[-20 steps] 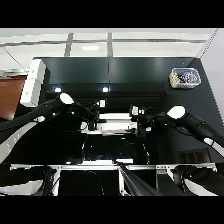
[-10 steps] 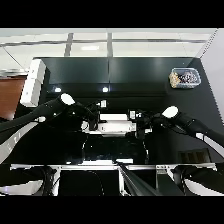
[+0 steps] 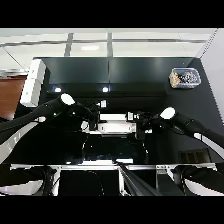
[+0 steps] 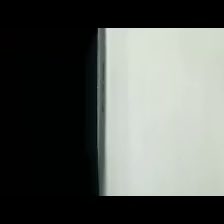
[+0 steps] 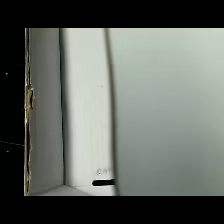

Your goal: Fold the box and place the chain.

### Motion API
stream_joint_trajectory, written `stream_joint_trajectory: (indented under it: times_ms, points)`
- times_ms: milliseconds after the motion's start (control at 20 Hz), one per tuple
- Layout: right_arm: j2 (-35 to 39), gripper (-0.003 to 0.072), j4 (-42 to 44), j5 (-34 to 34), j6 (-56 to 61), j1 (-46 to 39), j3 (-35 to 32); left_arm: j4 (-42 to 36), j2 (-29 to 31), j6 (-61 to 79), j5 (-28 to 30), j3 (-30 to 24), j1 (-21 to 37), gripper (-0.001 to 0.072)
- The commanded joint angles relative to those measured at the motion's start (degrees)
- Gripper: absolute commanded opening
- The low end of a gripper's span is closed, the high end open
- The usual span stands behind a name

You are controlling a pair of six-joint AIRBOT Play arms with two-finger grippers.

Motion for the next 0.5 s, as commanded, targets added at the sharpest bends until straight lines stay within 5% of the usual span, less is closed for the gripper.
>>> stream_joint_trajectory:
  times_ms: [0, 250, 350, 450]
  points:
    - [-0.07, 0.0703, -0.94, -1.11, 1.51, 0.44, -0.02, 0.02, -0.02, -0.02, 0.02, 0.02, -0.02, 0.0020]
    - [-0.07, 0.0700, -0.92, -1.11, 1.51, 0.44, -0.02, 0.00, -0.02, -0.02, 0.02, 0.02, -0.02, 0.0020]
    - [-0.07, 0.0531, -0.92, -1.11, 1.51, 0.44, -0.02, 0.00, -0.02, -0.02, 0.00, 0.02, -0.02, 0.0020]
    - [-0.07, 0.0529, -0.92, -1.11, 1.51, 0.44, -0.02, 0.00, -0.02, -0.02, -0.02, 0.02, -0.02, 0.0020]
